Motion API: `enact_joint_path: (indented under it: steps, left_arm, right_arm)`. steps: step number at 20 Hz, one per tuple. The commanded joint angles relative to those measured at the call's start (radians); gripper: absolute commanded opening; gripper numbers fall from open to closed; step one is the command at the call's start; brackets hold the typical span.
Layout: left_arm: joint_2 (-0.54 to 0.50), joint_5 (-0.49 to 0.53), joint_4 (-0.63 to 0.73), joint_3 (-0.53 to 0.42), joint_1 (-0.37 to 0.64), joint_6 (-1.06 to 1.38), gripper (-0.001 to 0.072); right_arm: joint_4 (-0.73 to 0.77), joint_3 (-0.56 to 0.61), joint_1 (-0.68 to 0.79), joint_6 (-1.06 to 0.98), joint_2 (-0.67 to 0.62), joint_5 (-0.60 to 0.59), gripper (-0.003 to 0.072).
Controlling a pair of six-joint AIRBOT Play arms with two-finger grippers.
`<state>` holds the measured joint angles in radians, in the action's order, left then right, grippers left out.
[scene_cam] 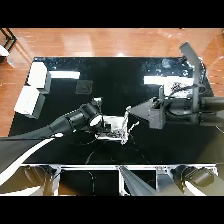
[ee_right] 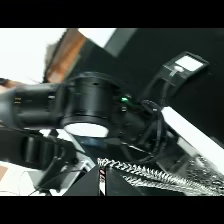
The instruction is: Fold the box and place the chain.
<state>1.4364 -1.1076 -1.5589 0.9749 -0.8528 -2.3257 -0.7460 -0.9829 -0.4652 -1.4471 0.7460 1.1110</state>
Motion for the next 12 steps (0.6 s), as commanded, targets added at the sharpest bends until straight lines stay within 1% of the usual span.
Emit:
enact_joint_path:
  steps: [1, 3, 5, 8, 10, 11, 12]
  left_arm:
    - [0.0, -0.002, 0.0, 0.0, 0.0, 0.0, 0.002]
    - [0.0, -0.002, 0.0, 0.0, 0.0, 0.0, 0.002]
    - [0.0, -0.001, 0.0, 0.0, 0.0, 0.0, 0.002]
    - [0.0, 0.0, -0.001, 0.0, 0.0, 0.0, 0.0021]
    - [0.0, 0.0, -0.001, 0.0, 0.0, 0.0, 0.002]
    - [0.0, -0.001, -0.002, 0.0, 0.0, 0.005, 0.0021]
    - [0.0, -0.001, -0.002, 0.0, 0.0, 0.007, 0.002]
  right_arm:
    - [-0.046, 0.006, -0.008, 0.0, 0.039, -0.012, 0.0022]
    - [-0.076, 0.014, -0.008, 0.0, 0.057, -0.022, 0.0022]
    - [-0.092, 0.047, -0.008, 0.0, 0.074, -0.023, 0.0022]
    - [-0.093, 0.145, -0.038, 0.0, 0.096, -0.035, 0.0023]
    - [-0.093, 0.206, -0.07, 0.002, 0.101, -0.085, 0.0025]
    - [-0.094, 0.224, -0.08, 0.002, 0.101, -0.098, 0.0129]
    - [-0.101, 0.229, -0.078, 0.002, 0.101, -0.093, 0.0437]
